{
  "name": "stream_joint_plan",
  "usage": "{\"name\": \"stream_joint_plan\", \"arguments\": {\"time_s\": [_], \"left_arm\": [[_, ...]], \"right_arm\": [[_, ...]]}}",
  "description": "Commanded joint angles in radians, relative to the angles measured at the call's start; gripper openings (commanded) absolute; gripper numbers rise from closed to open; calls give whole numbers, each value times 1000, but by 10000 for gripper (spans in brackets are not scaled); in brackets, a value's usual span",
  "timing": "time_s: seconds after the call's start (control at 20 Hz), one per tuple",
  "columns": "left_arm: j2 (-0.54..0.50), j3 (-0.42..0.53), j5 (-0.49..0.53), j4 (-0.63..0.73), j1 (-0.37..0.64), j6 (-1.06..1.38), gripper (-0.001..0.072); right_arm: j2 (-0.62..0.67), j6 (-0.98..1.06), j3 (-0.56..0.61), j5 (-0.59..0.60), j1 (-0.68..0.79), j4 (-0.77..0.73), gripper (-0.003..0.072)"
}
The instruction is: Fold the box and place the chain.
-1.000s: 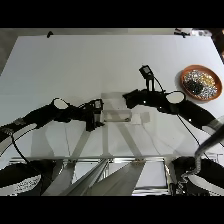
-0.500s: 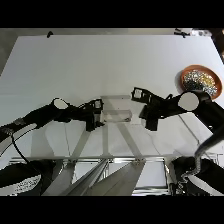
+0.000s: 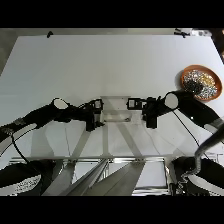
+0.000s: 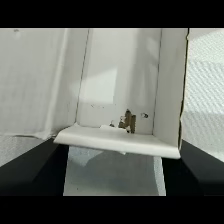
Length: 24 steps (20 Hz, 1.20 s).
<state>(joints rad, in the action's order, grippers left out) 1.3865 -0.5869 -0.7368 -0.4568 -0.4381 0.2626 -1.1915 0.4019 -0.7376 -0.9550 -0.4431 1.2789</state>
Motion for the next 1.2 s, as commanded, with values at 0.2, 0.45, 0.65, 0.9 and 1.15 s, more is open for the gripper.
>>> {"name": "stream_joint_plan", "arguments": {"time_s": [0.2, 0.45, 0.65, 0.9, 1.15], "left_arm": [[0, 0, 0, 0, 0, 0, 252], [0, 0, 0, 0, 0, 0, 252], [0, 0, 0, 0, 0, 0, 252], [0, 0, 0, 0, 0, 0, 252], [0, 0, 0, 0, 0, 0, 252]], "right_arm": [[-101, -18, 0, 171, -22, -105, 131], [-101, -47, 0, 199, -57, -146, 104], [-101, -45, 0, 210, -86, -174, 104], [-101, -45, 0, 211, -120, -189, 93], [-101, -45, 0, 225, -129, -208, 94]]}}
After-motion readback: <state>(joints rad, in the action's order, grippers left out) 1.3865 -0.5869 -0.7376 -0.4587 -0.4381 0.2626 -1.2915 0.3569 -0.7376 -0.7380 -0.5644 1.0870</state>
